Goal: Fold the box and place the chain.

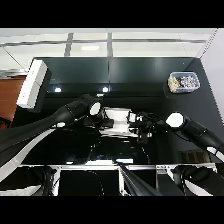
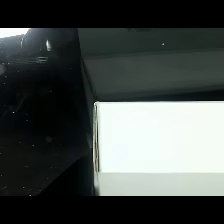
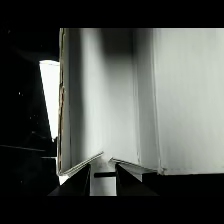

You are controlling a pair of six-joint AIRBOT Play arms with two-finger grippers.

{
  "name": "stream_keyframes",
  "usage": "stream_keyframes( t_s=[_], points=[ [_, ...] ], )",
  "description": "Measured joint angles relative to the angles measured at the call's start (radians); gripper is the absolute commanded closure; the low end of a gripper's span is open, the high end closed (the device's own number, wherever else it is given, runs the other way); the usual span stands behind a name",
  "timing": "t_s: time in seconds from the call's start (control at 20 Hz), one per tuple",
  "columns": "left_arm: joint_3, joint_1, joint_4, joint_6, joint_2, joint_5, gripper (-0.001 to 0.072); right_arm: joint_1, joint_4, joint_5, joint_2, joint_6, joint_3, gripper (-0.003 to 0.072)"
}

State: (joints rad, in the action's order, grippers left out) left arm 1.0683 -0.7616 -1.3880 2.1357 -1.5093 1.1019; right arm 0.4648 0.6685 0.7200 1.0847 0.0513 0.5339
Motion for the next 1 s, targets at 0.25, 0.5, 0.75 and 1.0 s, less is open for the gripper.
stream_keyframes(
  t_s=[0.25,0.5,0.75,1.0],
  points=[
    [0.0,0.0,-0.002,0.0,0.0,0.002,0.0684,0.037,-0.087,-0.063,0.055,0.013,-0.001,0.0511],
    [0.0,0.0,0.001,0.0,0.0,0.0,0.0686,0.045,-0.109,-0.103,0.074,0.044,-0.001,0.0571],
    [0.0,0.001,-0.039,0.065,0.006,0.034,0.0686,0.005,-0.001,-0.087,0.013,0.26,0.023,0.0572],
    [0.015,0.0,-0.078,0.116,0.008,0.044,0.0685,-0.174,0.232,0.063,-0.105,0.692,0.083,0.0672]
  ],
)
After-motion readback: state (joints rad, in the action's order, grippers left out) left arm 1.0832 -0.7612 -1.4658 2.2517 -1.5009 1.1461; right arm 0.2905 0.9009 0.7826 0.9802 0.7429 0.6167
